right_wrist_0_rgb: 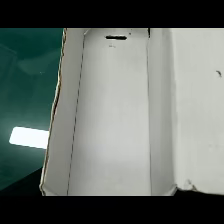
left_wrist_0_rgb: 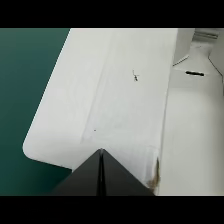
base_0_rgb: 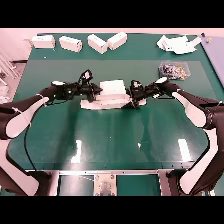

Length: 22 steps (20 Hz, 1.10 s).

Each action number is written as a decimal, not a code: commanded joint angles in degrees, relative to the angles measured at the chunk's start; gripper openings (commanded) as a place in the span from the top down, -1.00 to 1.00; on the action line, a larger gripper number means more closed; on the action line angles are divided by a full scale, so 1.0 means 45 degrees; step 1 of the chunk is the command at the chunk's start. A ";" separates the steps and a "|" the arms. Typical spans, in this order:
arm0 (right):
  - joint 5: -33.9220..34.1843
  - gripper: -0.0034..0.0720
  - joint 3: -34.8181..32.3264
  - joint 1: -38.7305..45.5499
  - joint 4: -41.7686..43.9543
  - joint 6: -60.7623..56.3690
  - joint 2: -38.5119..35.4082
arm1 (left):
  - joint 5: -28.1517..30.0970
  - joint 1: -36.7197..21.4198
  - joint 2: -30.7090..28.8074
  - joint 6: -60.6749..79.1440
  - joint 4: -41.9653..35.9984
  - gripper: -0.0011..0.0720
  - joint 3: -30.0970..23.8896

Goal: Fold the box and place the chain.

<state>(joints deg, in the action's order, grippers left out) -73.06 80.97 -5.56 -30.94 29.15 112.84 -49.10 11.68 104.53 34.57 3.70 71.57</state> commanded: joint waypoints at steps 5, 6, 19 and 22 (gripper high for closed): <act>-0.0010 -0.58 0.0010 0.0000 0.0005 -0.0005 0.0000 | -0.1350 -0.0253 -0.1603 0.0845 0.0311 0.92 0.0253; -0.0010 -0.58 0.0010 0.0000 0.0005 -0.0005 0.0000 | -0.1535 -0.0418 -0.1894 0.0534 0.0811 0.92 0.0257; -0.0010 -0.58 0.0005 0.0000 0.0005 -0.0005 0.0000 | -0.3750 -0.1569 -0.2244 -0.4114 0.4945 -0.82 -0.0223; -0.0010 -0.58 0.0005 0.0000 0.0005 0.0000 0.0000 | -0.3968 -0.1520 -0.1768 -0.4357 0.4886 -0.82 -0.0389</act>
